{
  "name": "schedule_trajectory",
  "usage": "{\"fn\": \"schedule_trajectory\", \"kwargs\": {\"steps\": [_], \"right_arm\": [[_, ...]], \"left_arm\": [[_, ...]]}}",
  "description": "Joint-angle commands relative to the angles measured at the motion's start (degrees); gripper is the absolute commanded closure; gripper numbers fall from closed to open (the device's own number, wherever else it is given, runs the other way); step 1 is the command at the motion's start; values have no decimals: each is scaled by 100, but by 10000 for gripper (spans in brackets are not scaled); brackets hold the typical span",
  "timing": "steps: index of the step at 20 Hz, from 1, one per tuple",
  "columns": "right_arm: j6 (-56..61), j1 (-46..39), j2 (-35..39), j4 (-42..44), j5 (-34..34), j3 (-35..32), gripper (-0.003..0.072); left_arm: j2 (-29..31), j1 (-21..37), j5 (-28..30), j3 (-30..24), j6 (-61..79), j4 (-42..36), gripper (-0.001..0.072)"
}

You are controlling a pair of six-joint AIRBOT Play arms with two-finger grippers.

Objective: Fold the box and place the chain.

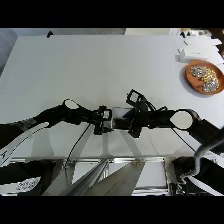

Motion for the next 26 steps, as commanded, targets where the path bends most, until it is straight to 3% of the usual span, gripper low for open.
{"fn": "schedule_trajectory", "kwargs": {"steps": [1,2,4,7,14,17,18,19,22,26], "right_arm": [[144,33,-66,-280,151,313,491],[144,-20,-66,-376,212,551,518],[142,-258,-68,-562,116,1058,662],[496,-817,-184,-719,-354,1241,671],[629,-739,-1145,-1163,879,1239,672],[610,-455,-1113,-1598,1314,1239,655],[507,-323,-1108,-1617,1447,1239,581],[376,-184,-1084,-1609,1547,1239,556],[55,138,-918,-1611,1526,1237,500],[-133,352,-800,-1685,1484,1207,480]], "left_arm": [[4,4,2,0,0,2,569],[4,4,2,0,0,2,569],[4,4,2,0,0,2,569],[4,4,2,0,0,2,569],[4,4,2,0,0,2,569],[4,4,2,0,0,0,569],[4,4,2,0,0,2,569],[4,4,2,0,0,2,569],[4,4,2,0,0,2,569],[4,4,2,0,0,2,569]]}}
